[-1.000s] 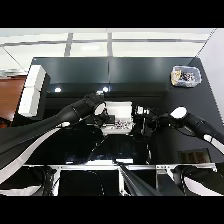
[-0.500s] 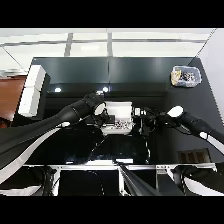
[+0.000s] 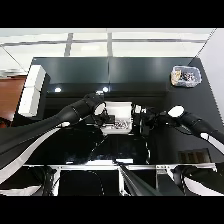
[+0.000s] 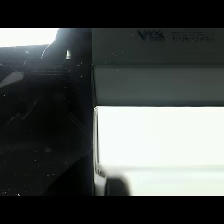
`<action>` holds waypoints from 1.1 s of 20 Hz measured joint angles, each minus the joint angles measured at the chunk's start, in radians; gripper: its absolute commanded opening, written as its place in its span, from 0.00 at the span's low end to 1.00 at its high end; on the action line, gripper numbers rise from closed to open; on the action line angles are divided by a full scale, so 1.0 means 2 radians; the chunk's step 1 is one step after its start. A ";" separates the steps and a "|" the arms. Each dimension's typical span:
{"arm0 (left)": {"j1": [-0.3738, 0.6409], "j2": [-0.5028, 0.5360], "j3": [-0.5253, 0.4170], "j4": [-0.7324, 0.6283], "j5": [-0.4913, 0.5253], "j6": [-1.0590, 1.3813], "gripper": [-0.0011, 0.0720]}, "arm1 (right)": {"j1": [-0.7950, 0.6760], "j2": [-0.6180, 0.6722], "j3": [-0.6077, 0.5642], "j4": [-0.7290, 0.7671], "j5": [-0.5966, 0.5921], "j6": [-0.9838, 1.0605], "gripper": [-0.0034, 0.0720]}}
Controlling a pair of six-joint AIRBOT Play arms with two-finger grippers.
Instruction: Fold the box and place the chain.
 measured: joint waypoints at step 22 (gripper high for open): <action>0.000 0.000 0.000 -0.001 0.001 0.000 0.05 | -0.063 0.243 0.202 0.167 0.164 0.432 0.06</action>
